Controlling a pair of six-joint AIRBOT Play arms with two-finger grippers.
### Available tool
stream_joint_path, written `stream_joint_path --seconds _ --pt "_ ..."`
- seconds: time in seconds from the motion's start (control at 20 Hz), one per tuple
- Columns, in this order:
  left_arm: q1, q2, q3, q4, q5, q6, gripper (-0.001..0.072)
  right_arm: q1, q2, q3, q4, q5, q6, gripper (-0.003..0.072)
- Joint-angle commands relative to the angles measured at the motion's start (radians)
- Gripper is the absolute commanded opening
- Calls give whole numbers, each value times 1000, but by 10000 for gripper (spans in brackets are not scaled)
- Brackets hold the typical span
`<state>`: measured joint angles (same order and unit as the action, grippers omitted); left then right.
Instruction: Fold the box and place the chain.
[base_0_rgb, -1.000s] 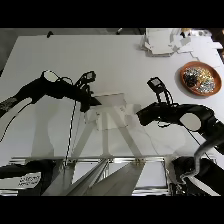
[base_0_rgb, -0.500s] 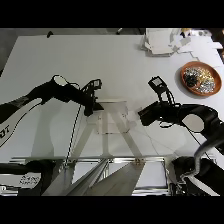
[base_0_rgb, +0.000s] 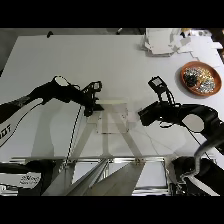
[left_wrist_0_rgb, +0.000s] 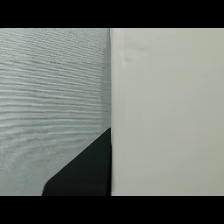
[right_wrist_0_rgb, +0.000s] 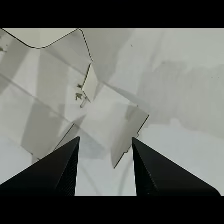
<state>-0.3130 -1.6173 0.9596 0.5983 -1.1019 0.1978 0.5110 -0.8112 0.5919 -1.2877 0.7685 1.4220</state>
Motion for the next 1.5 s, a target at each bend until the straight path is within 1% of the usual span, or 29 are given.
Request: stream_joint_path --seconds 0.0,0.25,0.3,0.35,0.4,0.45,0.5,0.6,0.75,0.85,0.9,0.95,1.0,1.05,1.1,1.2,1.35,1.45 --pt "0 -1 -1 1 21 8 9 0 1 1 0 0 1 360" --pt "0 -1 -1 1 6 4 10 0 1 1 1 1 -24 355" --pt "0 -1 -1 1 5 4 10 0 1 1 1 1 -40 294" --pt "0 -1 -1 1 6 4 10 0 1 1 1 2 -49 162" --pt "0 -1 -1 1 6 4 10 0 1 1 3 4 -71 51" --pt "0 -1 -1 1 6 4 10 1 1 1 18 11 -116 17" --pt "0 -1 -1 1 6 4 10 14 1 1 37 11 -183 17" --pt "0 -1 -1 1 6 4 10 118 0 -1 17 -25 -329 16" --pt "0 -1 -1 1 6 4 10 301 -33 -34 -113 -101 -388 17" --pt "0 -1 -1 1 6 4 10 362 -104 -45 -153 -82 -388 18" --pt "0 -1 -1 1 6 4 10 373 -147 -45 -152 -64 -400 42" --pt "0 -1 -1 1 6 4 10 374 -177 -51 -148 -59 -422 185" --pt "0 -1 -1 1 5 4 10 373 -204 -58 -156 -63 -446 360" --pt "0 -1 -1 1 6 4 10 378 -222 -74 -177 -95 -489 561" --pt "0 -1 -1 1 6 4 10 390 -225 -94 -200 -142 -534 683" --pt "0 -1 -1 1 6 4 10 426 -224 -137 -238 -262 -593 695" --pt "0 -1 -1 1 6 4 10 449 -224 -172 -261 -419 -585 695" --pt "0 -1 -1 1 6 4 10 449 -227 -174 -261 -448 -581 694"
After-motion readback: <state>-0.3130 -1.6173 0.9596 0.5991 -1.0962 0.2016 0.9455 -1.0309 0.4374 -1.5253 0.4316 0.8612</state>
